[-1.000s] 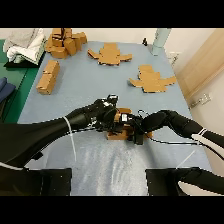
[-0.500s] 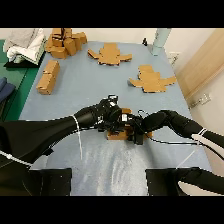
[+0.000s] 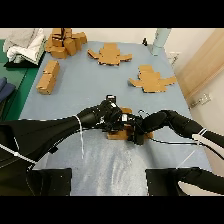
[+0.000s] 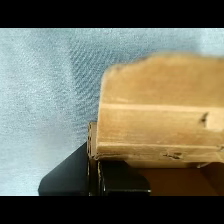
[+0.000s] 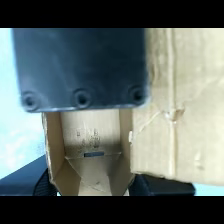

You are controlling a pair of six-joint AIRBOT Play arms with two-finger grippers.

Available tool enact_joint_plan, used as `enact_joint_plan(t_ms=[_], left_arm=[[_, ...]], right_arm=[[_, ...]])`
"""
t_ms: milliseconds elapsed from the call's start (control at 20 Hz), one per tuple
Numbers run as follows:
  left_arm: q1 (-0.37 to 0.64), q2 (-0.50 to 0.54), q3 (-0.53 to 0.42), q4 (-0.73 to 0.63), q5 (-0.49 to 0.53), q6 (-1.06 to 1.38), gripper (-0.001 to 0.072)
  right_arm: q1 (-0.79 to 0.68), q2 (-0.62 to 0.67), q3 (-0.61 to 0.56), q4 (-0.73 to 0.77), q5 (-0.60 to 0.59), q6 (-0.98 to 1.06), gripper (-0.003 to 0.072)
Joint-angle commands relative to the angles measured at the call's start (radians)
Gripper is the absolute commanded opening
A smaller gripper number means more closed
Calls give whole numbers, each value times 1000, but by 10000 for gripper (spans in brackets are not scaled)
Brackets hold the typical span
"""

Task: Fold the box.

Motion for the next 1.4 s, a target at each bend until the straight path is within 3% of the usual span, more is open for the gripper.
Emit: enact_joint_plan(t_ms=[0,300,350,400,450,800,1000,1350], left_arm=[[0,-4,1,-10,-5,-1,15],[0,-3,2,-14,-18,3,16],[0,-3,3,-15,-23,6,43],[0,-3,5,-16,-31,6,339],[0,-3,8,-19,-39,5,522],[44,-2,70,-75,-161,68,519],[144,-2,109,-252,-251,201,520],[374,-3,126,-549,-302,413,520]], right_arm=[[0,-1,0,2,3,-4,518],[0,-1,0,2,3,-4,518],[0,-1,0,2,3,-4,518],[0,-1,0,2,3,-4,519],[0,-1,0,2,3,-4,518],[1,-1,0,2,3,-4,519],[0,-1,0,2,3,-4,518],[0,-1,0,2,3,-4,518]])
